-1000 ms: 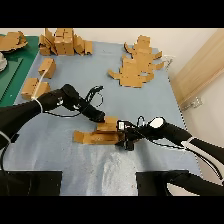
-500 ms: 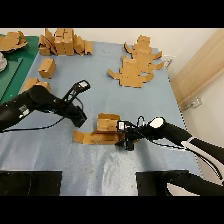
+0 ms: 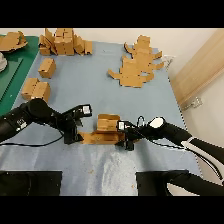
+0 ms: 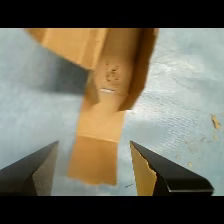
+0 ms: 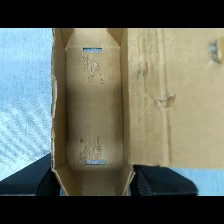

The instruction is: Fold the box.

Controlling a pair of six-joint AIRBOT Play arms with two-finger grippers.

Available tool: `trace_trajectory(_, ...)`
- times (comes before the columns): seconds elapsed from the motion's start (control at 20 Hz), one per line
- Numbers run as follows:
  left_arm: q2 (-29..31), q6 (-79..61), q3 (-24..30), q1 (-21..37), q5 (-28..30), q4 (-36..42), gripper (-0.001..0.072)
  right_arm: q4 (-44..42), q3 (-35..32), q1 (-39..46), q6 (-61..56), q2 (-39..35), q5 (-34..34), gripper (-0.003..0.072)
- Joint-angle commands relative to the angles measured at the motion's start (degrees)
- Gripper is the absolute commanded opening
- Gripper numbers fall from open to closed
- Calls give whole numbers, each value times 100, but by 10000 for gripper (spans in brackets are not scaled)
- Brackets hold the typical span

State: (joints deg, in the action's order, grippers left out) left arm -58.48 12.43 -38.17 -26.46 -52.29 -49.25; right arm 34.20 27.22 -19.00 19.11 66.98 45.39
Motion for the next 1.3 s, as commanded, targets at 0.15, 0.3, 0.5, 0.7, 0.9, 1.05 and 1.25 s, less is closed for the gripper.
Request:
trace_trajectory(0.15, -533, -251, 50, -981, 269, -46, 677, 7, -4, 0, 0, 4, 2, 469)
trace_trajectory(0.3, -883, -232, 50, -981, 398, -96, 676, 7, -4, 0, 0, 4, 2, 469)
trace_trajectory(0.5, -903, -96, 44, -1010, 1036, -50, 676, 7, -4, 0, 0, 4, 4, 469)
trace_trajectory(0.7, -901, 114, 44, -1012, 1075, -48, 674, 7, -4, 0, 0, 4, 2, 469)
trace_trajectory(0.9, -890, 109, 44, -1073, 1073, 24, 644, 7, -4, 0, 0, 4, 2, 469)
trace_trajectory(1.05, -890, 37, 44, -1108, 1097, 35, 286, 4, -4, 0, 0, 4, 2, 469)
trace_trajectory(1.25, -890, -50, 44, -1108, 1283, 31, 76, 4, -4, 0, 0, 4, 2, 469)
